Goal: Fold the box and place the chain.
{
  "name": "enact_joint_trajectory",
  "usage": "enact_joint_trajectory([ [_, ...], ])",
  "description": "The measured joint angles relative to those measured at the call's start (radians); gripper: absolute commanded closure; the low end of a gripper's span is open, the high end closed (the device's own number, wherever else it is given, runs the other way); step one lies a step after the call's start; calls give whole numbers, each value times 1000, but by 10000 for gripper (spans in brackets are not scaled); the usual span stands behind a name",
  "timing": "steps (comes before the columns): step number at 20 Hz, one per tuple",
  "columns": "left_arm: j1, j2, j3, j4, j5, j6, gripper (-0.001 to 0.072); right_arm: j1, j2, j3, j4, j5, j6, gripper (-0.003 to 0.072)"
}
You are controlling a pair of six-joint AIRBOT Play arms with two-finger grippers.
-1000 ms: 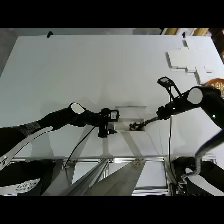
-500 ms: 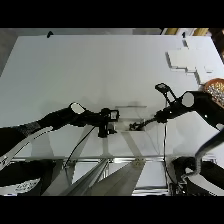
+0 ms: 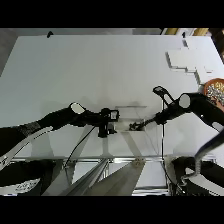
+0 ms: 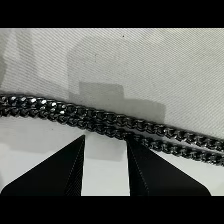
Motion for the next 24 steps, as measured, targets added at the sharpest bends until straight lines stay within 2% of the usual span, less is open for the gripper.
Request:
enact_joint_trajectory([
  [3, 0, 0, 0, 0, 0, 0, 617, -2, -12, -1, -3, -1, -3, 559],
  [4, 0, 0, 0, 0, 0, 0, 617, -2, -14, -1, -4, -3, -4, 637],
  [6, 0, 0, 0, 0, 0, 0, 617, -1, -16, -1, 0, -1, -6, 668],
  [19, 0, 0, 0, 0, 0, 0, 617, 37, 103, -3, 32, 66, -3, 666],
  [21, 0, 0, 0, 0, 0, 0, 617, 63, 111, -3, 32, 67, -3, 572],
  [23, 0, 0, 0, 0, 0, 0, 617, 77, 116, -3, 25, 54, 2, 567],
  [24, 0, 0, 0, 0, 0, 0, 617, 81, 117, -3, 13, 44, 25, 510],
])
